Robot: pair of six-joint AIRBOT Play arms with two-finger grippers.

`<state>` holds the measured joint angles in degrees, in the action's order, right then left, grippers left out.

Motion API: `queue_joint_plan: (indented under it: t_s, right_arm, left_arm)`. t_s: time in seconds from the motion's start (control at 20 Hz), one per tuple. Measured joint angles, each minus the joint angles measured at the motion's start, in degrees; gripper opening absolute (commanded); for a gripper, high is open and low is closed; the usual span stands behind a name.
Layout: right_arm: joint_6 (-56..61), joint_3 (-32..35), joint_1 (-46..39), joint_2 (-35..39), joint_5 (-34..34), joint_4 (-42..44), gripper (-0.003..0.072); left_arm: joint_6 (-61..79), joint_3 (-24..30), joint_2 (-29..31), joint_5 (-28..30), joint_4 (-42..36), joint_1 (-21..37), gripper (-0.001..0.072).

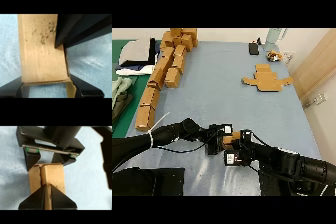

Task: Fold the box.

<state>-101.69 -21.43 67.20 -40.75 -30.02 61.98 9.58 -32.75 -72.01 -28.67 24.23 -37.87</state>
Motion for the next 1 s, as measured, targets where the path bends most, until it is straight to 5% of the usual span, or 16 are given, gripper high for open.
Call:
queue_joint_plan:
  t_s: [0.35,0.45,0.75,0.8,0.95,1.0]
  right_arm:
    - [-0.81,0.09,0.0,0.0,-0.98,3.41,0.0107]
    - [-0.83,0.11,0.0,0.0,-1.51,4.17,0.0336]
    - [-0.98,-0.11,0.0,0.26,-1.95,4.7,0.0335]
    - [-0.98,-0.26,0.0,0.55,-2.1,4.81,0.0312]
    - [0.92,-1.9,0.0,3.28,-5.66,8.7,0.0003]
    - [3.48,-2.36,-0.02,4.66,-7.72,11.39,0.0002]
  left_arm:
    - [0.02,0.0,0.0,-0.07,0.0,0.0,0.0605]
    - [0.02,0.0,0.0,-0.04,0.0,0.0,0.0604]
    - [0.02,0.0,0.0,0.02,0.0,0.0,0.0604]
    - [0.02,0.0,0.0,0.02,0.0,0.0,0.0605]
    - [0.0,0.0,0.0,0.02,0.0,0.0,0.0604]
    - [0.0,0.0,0.0,0.02,0.0,0.0,0.0605]
